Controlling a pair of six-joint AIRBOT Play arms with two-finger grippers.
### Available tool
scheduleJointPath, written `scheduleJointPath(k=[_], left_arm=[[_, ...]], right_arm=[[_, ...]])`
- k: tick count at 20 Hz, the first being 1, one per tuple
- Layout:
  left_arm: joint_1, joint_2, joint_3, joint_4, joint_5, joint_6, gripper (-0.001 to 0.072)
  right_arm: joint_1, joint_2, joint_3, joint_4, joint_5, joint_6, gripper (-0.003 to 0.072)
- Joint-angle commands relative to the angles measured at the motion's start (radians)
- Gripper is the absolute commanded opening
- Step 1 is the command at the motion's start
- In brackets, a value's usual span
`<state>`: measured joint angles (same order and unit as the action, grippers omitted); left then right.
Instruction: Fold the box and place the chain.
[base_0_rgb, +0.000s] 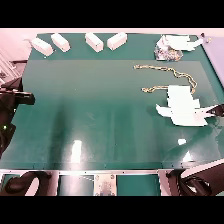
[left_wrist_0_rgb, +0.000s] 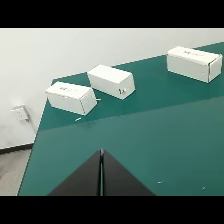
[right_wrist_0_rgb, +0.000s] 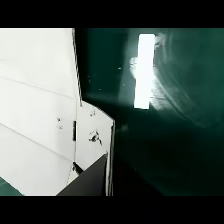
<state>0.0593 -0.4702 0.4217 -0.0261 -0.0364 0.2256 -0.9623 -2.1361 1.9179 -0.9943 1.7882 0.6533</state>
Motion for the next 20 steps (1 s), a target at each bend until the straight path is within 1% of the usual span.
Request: scheduleJointPath(k=[1,3,6,8,10,13,15,17,20], left_arm=[[0.000,0.000,0.000,0.000,0.000,0.000,0.0019],[0.000,0.000,0.000,0.000,0.000,0.000,0.0019],[0.000,0.000,0.000,0.000,0.000,0.000,0.0019],[0.000,0.000,0.000,0.000,0.000,0.000,0.0019],[0.000,0.000,0.000,0.000,0.000,0.000,0.0019],[0.000,0.000,0.000,0.000,0.000,0.000,0.0019],[0.000,0.000,0.000,0.000,0.000,0.000,0.0019],[0.000,0.000,0.000,0.000,0.000,0.000,0.0019],[0.000,0.000,0.000,0.000,0.000,0.000,0.0019]], right_arm=[[0.006,-0.002,0.000,-0.001,0.054,-0.060,0.0023],[0.006,0.003,-0.002,0.003,0.055,-0.056,0.0017],[0.020,0.034,-0.016,0.065,0.056,-0.026,0.0011],[0.036,0.090,-0.064,0.131,0.056,-0.026,0.0011],[0.074,0.165,-0.117,0.161,0.056,-0.026,0.0011],[0.169,0.301,-0.203,0.216,0.056,-0.029,0.0010],[0.243,0.372,-0.248,0.288,0.055,-0.029,0.0010],[0.329,0.416,-0.278,0.383,0.055,-0.028,0.0010],[0.467,0.425,-0.303,0.470,0.043,0.005,0.0008]])
